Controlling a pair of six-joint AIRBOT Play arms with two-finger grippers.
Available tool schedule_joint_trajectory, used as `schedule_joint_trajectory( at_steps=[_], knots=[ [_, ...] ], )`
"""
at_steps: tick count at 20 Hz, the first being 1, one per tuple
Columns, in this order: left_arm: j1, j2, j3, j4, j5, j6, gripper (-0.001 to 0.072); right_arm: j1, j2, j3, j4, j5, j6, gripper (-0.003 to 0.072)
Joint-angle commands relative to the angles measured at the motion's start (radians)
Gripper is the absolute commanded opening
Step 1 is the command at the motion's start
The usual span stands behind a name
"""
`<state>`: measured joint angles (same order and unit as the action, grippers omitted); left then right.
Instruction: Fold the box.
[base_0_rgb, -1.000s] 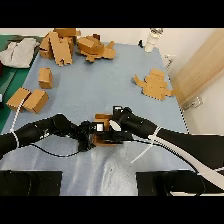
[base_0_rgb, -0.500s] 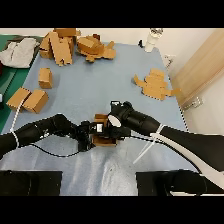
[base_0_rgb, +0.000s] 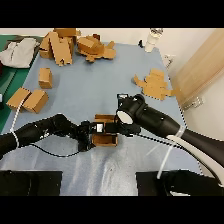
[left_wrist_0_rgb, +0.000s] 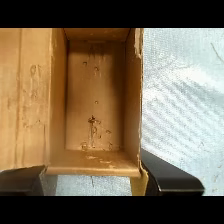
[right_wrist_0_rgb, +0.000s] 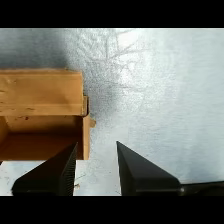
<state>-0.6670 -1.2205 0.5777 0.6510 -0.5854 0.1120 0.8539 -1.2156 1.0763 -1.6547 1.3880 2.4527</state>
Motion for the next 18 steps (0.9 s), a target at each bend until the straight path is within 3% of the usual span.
schedule_joint_trajectory(
  at_steps=[1, 3, 5, 7, 10, 12, 15, 18],
  knots=[
    [0.000, 0.000, 0.001, 0.000, 0.000, 0.000, 0.0520, -0.002, 0.100, 0.001, -0.054, 0.000, 0.000, 0.0255],
    [0.000, 0.000, 0.001, 0.000, 0.000, 0.000, 0.0520, -0.045, 0.154, 0.000, -0.124, 0.068, 0.000, 0.0001],
    [0.000, 0.000, 0.001, 0.000, 0.000, 0.000, 0.0520, -0.159, 0.182, -0.014, -0.125, 0.056, -0.045, 0.0000],
    [0.000, 0.000, 0.001, 0.000, 0.000, 0.000, 0.0520, -0.327, 0.186, -0.050, -0.011, -0.082, -0.152, 0.0000],
    [0.000, 0.000, 0.001, 0.000, 0.000, 0.000, 0.0520, -0.590, 0.125, -0.129, 0.352, -0.334, -0.434, 0.0000],
    [0.000, 0.000, 0.001, 0.000, 0.000, 0.000, 0.0520, -0.709, 0.018, -0.164, 0.640, -0.388, -0.724, 0.0000],
    [0.000, 0.000, 0.001, 0.000, 0.000, 0.000, 0.0520, -0.754, -0.182, -0.167, 1.064, -0.317, -1.219, 0.0000],
    [0.000, 0.000, 0.001, 0.000, 0.000, 0.000, 0.0520, -0.718, -0.309, -0.167, 1.424, -0.094, -1.648, -0.0001]
  ],
)
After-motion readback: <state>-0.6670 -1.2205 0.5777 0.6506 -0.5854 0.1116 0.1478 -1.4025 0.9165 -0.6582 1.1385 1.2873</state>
